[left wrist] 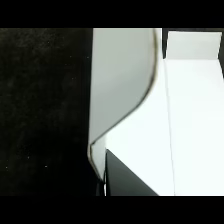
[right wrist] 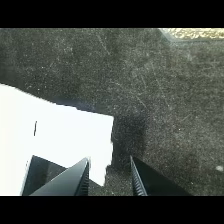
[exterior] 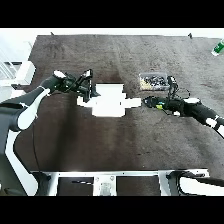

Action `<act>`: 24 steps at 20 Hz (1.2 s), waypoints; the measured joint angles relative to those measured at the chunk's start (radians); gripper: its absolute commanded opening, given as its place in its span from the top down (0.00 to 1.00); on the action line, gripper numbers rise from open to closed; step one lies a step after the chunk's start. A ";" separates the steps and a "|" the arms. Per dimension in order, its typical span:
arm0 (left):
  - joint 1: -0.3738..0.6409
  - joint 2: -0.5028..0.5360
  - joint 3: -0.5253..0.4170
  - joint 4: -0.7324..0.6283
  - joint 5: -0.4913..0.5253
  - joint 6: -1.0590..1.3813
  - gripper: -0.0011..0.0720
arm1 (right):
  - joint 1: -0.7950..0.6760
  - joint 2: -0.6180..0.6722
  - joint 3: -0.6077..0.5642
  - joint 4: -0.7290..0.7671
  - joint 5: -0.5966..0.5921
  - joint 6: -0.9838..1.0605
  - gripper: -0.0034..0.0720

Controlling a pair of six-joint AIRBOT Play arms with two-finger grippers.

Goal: Fold the box and place the chain.

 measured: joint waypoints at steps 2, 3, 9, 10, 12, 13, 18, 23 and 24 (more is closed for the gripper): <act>0.000 0.000 -0.013 -0.001 0.011 0.014 0.97 | 0.000 0.000 0.000 0.000 0.000 -0.008 0.54; 0.000 0.000 -0.022 -0.004 0.015 0.021 0.96 | 0.000 0.000 0.000 0.000 0.000 -0.011 0.54; 0.002 0.002 -0.051 -0.011 0.016 0.080 0.96 | 0.000 0.000 0.000 0.000 -0.002 -0.017 0.54; 0.002 0.002 -0.053 -0.010 0.016 0.088 0.96 | 0.000 0.000 0.000 0.000 -0.002 -0.018 0.54; 0.002 0.002 -0.055 -0.008 0.016 0.097 0.96 | 0.000 0.000 0.000 0.000 -0.002 -0.019 0.54; 0.002 0.002 -0.055 -0.008 0.016 0.100 0.96 | 0.000 0.000 0.000 0.000 -0.003 -0.019 0.54; 0.001 0.003 -0.056 -0.002 0.014 0.106 0.96 | 0.000 0.000 0.000 0.000 -0.003 -0.021 0.54; 0.000 0.011 -0.030 0.021 -0.039 0.088 0.96 | 0.000 0.000 0.000 0.000 -0.003 -0.021 0.54; 0.000 0.013 -0.020 0.018 -0.047 0.082 0.96 | 0.000 0.000 0.000 0.000 -0.003 -0.021 0.54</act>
